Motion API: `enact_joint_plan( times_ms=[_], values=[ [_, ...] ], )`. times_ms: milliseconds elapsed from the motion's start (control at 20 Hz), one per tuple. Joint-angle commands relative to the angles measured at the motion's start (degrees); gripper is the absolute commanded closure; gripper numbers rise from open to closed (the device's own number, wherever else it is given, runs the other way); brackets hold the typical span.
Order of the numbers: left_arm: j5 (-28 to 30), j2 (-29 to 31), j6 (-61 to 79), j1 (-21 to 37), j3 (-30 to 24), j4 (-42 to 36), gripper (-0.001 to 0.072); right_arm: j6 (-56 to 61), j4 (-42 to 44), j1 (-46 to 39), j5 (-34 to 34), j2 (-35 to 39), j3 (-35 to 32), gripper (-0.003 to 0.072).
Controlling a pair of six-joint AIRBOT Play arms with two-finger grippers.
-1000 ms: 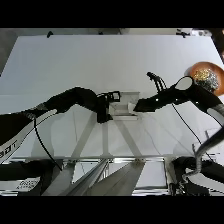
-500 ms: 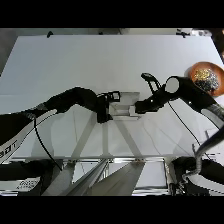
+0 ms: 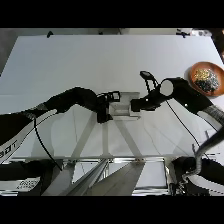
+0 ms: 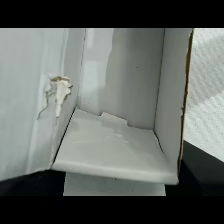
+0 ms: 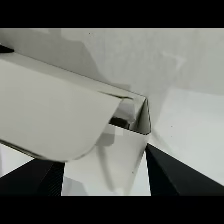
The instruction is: Fold the box and place the chain.
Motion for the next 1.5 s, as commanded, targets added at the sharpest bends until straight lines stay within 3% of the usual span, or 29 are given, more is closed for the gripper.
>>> enact_joint_plan(
  times_ms=[0,350,700,1000,1450],
  values=[
    [0.0,0.0,0.0,0.0,0.0,0.0,0.0362,4.8,-1.2,1.6,-0.5,0.0,0.0,0.0147],
    [0.0,0.0,0.0,0.0,0.0,0.0,0.0362,15.1,-13.1,6.4,3.8,0.0,0.0,0.0149],
    [0.0,0.0,0.0,0.0,0.0,0.0,0.0362,22.4,-13.7,10.2,-0.6,-0.3,0.9,0.0149],
    [0.0,0.0,0.0,0.0,0.0,0.0,0.0362,24.9,-15.4,10.7,5.7,-5.7,7.7,0.0149],
    [0.0,0.0,0.0,0.0,0.0,0.0,0.0362,32.4,-19.6,13.0,9.3,-7.2,8.0,0.0151]
  ],
)
